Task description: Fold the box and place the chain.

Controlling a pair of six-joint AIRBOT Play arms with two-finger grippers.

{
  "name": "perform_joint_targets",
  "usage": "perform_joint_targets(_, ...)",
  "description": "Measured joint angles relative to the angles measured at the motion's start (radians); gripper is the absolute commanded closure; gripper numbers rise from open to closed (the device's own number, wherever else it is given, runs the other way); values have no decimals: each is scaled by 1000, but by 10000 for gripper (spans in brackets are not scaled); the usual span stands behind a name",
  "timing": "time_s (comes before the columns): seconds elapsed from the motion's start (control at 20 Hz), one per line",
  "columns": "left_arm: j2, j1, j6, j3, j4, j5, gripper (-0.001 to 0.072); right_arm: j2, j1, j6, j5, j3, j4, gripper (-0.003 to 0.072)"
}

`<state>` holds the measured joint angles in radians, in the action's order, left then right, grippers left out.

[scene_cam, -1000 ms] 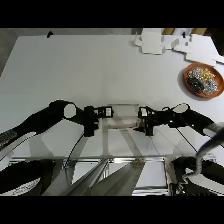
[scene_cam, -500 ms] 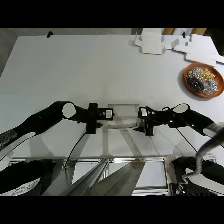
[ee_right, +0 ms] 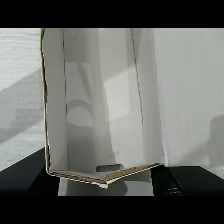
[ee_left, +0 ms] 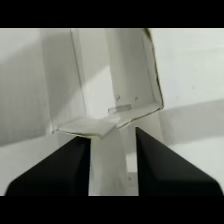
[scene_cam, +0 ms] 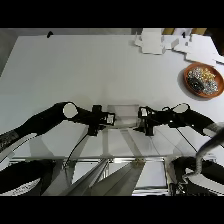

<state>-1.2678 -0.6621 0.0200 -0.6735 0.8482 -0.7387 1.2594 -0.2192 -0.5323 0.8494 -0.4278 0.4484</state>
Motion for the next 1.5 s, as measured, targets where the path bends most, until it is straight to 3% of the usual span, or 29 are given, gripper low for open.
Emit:
perform_joint_targets(0.3,-19,-6,32,0,-71,-3,463,0,0,0,0,0,1,290)
perform_joint_targets(0.4,-24,-8,33,0,-88,-3,601,0,0,0,-2,0,1,290)
perform_joint_targets(0.45,-25,-10,33,0,-94,-1,634,0,0,0,-3,0,0,290)
perform_joint_targets(0.75,-30,-29,24,0,-136,24,638,0,0,0,0,0,1,290)
perform_joint_targets(0.8,-32,-32,23,0,-143,29,593,0,0,0,0,0,1,290)
perform_joint_targets(0.9,-39,-39,21,0,-156,39,396,0,0,0,-1,0,1,290)
perform_joint_targets(1.15,-57,-53,14,0,-166,63,335,0,0,-3,-1,0,1,290)
perform_joint_targets(1.25,-59,-56,15,-1,-165,69,159,0,0,-2,0,0,1,290)
perform_joint_targets(1.3,-61,-56,13,-1,-166,78,130,0,0,0,1,0,1,290)
perform_joint_targets(1.45,-58,-58,-6,-1,-160,79,158,0,0,0,2,0,0,290)
perform_joint_targets(1.5,-51,-56,-26,0,-151,76,237,0,0,0,5,0,0,290)
